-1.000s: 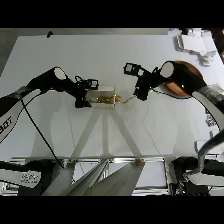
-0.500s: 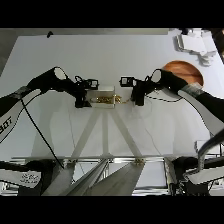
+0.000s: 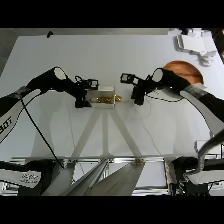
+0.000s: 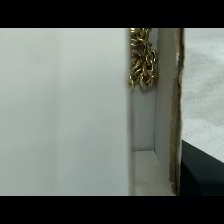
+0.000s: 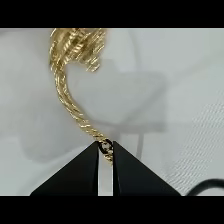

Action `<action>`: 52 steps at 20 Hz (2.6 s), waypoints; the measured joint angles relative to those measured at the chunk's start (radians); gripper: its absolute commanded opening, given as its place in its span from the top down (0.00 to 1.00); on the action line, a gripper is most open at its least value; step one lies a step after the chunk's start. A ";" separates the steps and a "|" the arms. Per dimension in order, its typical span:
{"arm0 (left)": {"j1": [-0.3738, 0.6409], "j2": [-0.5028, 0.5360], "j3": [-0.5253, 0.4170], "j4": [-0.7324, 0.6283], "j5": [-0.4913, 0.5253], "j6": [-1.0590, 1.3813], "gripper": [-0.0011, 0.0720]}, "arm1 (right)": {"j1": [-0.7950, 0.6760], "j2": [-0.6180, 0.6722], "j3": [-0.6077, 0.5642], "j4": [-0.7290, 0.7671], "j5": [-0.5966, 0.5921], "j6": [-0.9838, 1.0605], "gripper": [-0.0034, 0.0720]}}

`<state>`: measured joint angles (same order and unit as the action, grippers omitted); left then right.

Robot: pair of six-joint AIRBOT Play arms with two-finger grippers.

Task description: Fold the box and place the chain.

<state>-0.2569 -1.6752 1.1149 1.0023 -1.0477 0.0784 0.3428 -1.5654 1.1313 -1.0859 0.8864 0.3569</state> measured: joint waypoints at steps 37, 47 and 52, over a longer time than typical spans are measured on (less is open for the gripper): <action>0.000 0.000 0.000 0.000 0.000 0.000 0.96 | 0.020 0.156 -0.020 0.195 -0.049 -0.031 0.40; 0.000 0.000 0.000 0.000 0.000 0.000 0.96 | 0.029 -0.078 -0.037 0.411 0.031 -0.541 0.16; 0.000 0.000 0.000 0.000 0.000 0.000 0.96 | 0.041 -0.112 -0.037 0.504 -0.024 -0.620 0.19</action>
<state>-0.2569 -1.6756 1.1149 1.0019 -1.0477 0.0788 0.3840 -1.6772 1.0946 -0.5823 0.8627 -0.2626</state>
